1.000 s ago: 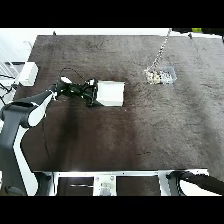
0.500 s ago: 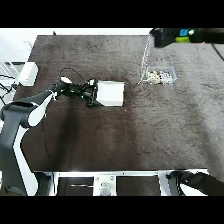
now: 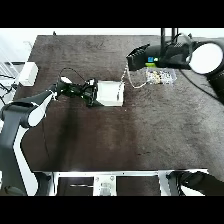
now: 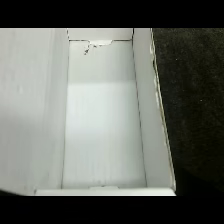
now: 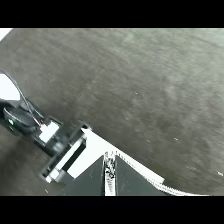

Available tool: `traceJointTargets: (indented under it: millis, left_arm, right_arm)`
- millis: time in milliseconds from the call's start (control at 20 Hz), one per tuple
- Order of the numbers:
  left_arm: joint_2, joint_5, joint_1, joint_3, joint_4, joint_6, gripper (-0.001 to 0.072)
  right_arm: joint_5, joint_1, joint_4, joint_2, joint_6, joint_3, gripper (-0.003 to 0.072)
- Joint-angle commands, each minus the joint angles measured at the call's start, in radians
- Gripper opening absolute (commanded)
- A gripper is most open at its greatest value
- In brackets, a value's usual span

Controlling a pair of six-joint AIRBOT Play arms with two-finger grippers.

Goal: Fold the box and place the chain.

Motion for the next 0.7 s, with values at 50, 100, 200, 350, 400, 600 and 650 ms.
traceJointTargets:
  millis: [50,100,200,350,400,600,650]
  left_arm:
    - [0.0,0.0,0.001,0.0,0.0,0.0,0.0356]
    - [0.0,0.0,0.001,0.0,0.0,0.0,0.0356]
    - [0.0,0.0,0.001,0.0,0.0,0.0,0.0356]
    - [0.0,0.0,0.001,0.0,0.0,0.0,0.0355]
    - [0.0,0.0,0.001,0.0,0.0,0.0,0.0356]
    - [0.0,0.001,0.001,0.0,0.0,0.0,0.0356]
    - [0.0,0.001,0.001,0.0,0.0,0.0,0.0356]
  right_arm:
    - [-0.172,0.038,0.0,-0.046,0.089,-0.089,0.001]
    - [-0.172,0.039,0.003,-0.068,0.09,-0.091,0.001]
    - [-0.174,0.039,0.008,-0.117,0.112,-0.091,0.001]
    - [-0.177,0.039,0.008,-0.209,0.143,-0.091,0.001]
    - [-0.193,0.041,0.014,-0.249,0.153,-0.094,0.0011]
    - [-0.338,0.085,0.076,-0.4,0.16,-0.143,0.001]
    - [-0.376,0.095,0.085,-0.438,0.164,-0.153,0.0011]
